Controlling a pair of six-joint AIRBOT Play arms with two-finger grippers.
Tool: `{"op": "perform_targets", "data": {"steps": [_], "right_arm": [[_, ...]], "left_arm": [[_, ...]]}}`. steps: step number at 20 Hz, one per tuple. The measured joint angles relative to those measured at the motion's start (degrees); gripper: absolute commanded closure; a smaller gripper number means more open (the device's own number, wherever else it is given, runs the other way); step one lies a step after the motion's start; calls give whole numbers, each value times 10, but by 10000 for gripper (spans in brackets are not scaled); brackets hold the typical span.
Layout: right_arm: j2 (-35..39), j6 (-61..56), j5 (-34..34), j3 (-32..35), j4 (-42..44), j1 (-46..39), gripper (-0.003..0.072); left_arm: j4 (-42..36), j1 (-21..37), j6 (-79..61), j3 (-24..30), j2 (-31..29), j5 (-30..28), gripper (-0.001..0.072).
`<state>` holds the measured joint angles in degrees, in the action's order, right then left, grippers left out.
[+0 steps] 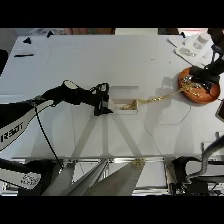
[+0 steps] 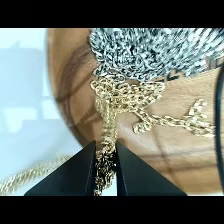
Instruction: Fold the box and place the chain.
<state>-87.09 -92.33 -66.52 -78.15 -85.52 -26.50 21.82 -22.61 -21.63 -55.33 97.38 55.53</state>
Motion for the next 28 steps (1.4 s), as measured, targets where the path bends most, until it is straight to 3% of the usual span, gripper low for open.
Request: {"op": "perform_targets", "data": {"steps": [11,17,28], "right_arm": [[123,110,-73,20,26,37,673],[144,117,-83,60,29,138,672],[148,118,-67,67,31,362,672]], "left_arm": [[0,0,0,0,0,0,392],[0,0,0,0,0,0,392],[0,0,0,0,0,0,392]]}}
